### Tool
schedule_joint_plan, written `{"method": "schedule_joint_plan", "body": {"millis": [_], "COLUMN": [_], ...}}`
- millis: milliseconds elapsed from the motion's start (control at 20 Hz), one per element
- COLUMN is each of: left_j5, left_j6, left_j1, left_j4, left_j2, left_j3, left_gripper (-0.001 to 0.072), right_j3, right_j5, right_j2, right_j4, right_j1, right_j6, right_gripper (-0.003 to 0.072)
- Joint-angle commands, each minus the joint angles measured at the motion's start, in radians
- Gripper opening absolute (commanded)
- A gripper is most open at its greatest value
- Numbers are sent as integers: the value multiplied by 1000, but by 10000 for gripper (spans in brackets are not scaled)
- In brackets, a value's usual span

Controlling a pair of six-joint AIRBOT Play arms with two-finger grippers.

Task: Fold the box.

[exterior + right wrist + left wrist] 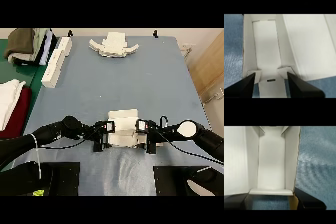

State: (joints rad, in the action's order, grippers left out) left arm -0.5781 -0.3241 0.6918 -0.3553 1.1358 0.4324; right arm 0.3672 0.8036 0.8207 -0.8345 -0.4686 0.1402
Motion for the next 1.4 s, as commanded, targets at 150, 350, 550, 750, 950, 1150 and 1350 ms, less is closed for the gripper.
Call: {"method": "schedule_joint_plan", "body": {"millis": [150,350,550,750,950,1150,1350], "left_j5": [0,0,0,0,0,0,0], "left_j6": [0,0,0,0,0,0,0], "left_j1": [0,0,0,0,0,0,0], "left_j4": [0,0,0,0,0,0,0], "left_j2": [1,1,1,1,1,1,1], "left_j3": [1,1,1,1,1,1,1], "left_gripper": [464,463,463,463,463,463,463], "right_j3": [-1,23,117,135,68,28,29], "right_j5": [28,96,323,521,397,317,320], "right_j2": [-3,-68,-179,-220,-98,98,42], "right_j4": [-2,-253,-613,-1032,-734,-305,-103], "right_j1": [-1,-1,1,99,277,300,298], "right_j6": [28,439,1174,1746,1672,1353,1256], "right_gripper": [642,95,7,6,6,5,4]}}
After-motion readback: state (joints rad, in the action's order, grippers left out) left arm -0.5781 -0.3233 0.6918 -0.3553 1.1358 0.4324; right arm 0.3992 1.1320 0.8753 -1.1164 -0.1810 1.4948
